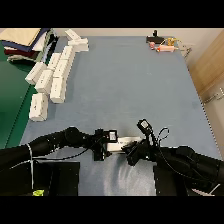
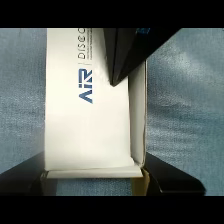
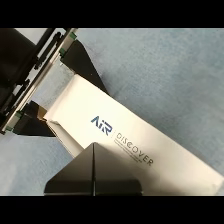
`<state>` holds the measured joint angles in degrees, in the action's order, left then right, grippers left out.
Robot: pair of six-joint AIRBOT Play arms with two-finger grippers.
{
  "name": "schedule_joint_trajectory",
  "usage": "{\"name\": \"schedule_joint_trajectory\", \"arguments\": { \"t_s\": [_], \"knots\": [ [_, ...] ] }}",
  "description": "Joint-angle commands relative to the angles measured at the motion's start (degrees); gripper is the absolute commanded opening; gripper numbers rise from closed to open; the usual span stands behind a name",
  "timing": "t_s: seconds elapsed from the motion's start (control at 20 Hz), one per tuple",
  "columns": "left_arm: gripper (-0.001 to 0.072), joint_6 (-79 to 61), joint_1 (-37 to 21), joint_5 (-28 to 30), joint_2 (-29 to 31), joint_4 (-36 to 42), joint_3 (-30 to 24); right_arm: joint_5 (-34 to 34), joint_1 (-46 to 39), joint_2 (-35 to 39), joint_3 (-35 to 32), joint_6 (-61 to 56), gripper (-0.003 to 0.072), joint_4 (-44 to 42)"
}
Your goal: Fold the box.
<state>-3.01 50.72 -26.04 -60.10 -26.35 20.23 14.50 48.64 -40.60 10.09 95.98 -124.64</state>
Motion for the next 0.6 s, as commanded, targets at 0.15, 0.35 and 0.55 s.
{"name": "schedule_joint_trajectory", "arguments": {
  "t_s": [0.15, 0.35, 0.55],
  "knots": [
    [0.0521, 0.0, 0.0, 0.0, 0.0, 0.0, 0.0, 0.5, -0.1, 4.5, 1.9, 0.0, 0.0002, 1.4],
    [0.0521, 0.0, 0.0, 0.0, 0.0, 0.0, 0.0, 0.1, -0.2, 7.7, 2.2, 0.0, 0.0003, 4.1],
    [0.052, 0.0, 0.0, 0.0, 0.0, 0.0, 0.0, -0.1, -0.2, 7.9, 2.2, 0.0, 0.0002, 6.6]
  ]
}}
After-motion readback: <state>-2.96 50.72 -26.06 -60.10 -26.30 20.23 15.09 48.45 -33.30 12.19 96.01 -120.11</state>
